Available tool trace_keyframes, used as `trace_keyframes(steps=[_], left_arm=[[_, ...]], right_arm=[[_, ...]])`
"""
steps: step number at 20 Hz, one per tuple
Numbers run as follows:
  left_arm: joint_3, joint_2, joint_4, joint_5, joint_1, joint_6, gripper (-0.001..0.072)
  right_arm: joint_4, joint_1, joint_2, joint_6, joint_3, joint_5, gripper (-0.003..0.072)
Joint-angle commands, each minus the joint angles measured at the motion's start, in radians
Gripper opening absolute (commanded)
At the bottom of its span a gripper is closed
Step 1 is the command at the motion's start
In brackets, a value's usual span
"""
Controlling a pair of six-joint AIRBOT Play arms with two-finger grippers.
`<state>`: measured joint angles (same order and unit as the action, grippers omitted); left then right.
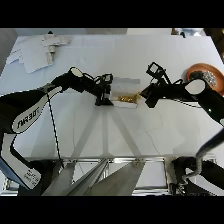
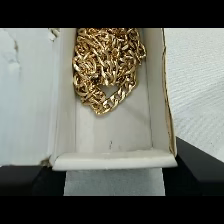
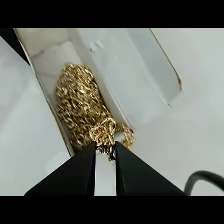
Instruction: Fold the box and place the chain.
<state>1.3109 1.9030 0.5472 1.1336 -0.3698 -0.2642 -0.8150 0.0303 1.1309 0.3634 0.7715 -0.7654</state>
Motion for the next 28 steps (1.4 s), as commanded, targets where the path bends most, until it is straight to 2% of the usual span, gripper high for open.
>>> trace_keyframes(steps=[1, 5, 10, 11, 12, 13, 17, 22, 25, 28], left_arm=[[0.0, 0.0, 0.0, 0.0, 0.0, 0.0, 0.0393], [0.0, 0.0, 0.0, 0.0, 0.0, 0.0, 0.0393], [0.0, 0.0, 0.0, 0.0, 0.0, 0.0, 0.0393], [0.0, 0.0, 0.0, 0.0, 0.0, 0.0, 0.0393], [0.0, 0.0, 0.0, 0.0, 0.0, 0.0, 0.0393], [0.0, 0.0, 0.0, 0.0, 0.0, 0.0, 0.0393], [0.0, 0.0, 0.0, 0.0, 0.0, 0.0, 0.0393], [0.0, 0.0, 0.0, 0.0, 0.0, 0.0, 0.0393], [0.0, 0.0, 0.0, 0.0, 0.0, 0.0, 0.0393], [0.0, 0.0, 0.0, 0.0, 0.0, 0.0, 0.0393]], right_arm=[[0.035, 0.055, -0.015, 0.003, 0.001, 0.066, 0.0011], [0.064, 0.152, -0.015, 0.003, 0.001, 0.224, 0.0009], [0.058, 0.192, -0.014, 0.004, 0.001, 0.267, 0.0014], [0.056, 0.192, -0.015, 0.004, 0.001, 0.265, 0.0082], [0.056, 0.192, -0.015, 0.007, 0.001, 0.258, 0.0237], [0.056, 0.192, -0.015, 0.015, 0.003, 0.243, 0.0312], [-0.006, 0.189, -0.015, 0.055, 0.045, 0.144, 0.0311], [-0.018, 0.035, 0.02, 0.284, 0.256, -0.015, 0.0312], [-0.038, -0.05, 0.177, 0.43, 0.423, -0.105, 0.0315], [-0.045, -0.072, 0.414, 0.549, 0.637, -0.287, 0.0317]])
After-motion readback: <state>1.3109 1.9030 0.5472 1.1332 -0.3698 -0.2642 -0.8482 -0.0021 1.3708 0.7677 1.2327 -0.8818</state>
